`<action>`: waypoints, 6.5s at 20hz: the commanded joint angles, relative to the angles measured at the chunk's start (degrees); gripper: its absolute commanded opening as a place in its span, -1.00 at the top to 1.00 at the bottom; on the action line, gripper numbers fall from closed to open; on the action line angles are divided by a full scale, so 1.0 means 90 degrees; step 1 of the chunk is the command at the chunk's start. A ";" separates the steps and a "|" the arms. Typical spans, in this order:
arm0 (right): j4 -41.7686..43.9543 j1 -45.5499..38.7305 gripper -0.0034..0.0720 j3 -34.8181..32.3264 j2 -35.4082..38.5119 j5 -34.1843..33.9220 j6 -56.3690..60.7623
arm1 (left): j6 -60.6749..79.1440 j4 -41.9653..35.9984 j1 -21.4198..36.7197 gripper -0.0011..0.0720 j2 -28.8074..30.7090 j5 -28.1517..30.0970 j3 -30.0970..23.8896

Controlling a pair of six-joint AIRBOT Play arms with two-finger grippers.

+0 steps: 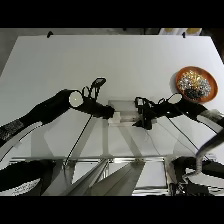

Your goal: Fold the box and place the chain.

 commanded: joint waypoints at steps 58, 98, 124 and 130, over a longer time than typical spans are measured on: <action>0.0002 0.0005 -0.15 0.0005 0.0000 0.0000 0.0002 | -0.1863 0.0957 -0.0544 0.19 -0.0435 -0.0986 0.0746; 0.0002 0.0005 -0.15 0.0005 0.0000 0.0000 0.0002 | -0.2339 0.1005 -0.0430 0.18 -0.0389 -0.1554 0.0925; 0.0005 0.0005 -0.15 0.0007 0.0000 0.0000 0.0002 | -0.3944 0.2076 -0.0646 0.18 -0.0559 -0.1409 0.1022; 0.0002 0.0005 -0.15 0.0005 0.0000 0.0002 0.0002 | -0.4192 0.2174 -0.0593 0.18 -0.0551 -0.1370 0.1022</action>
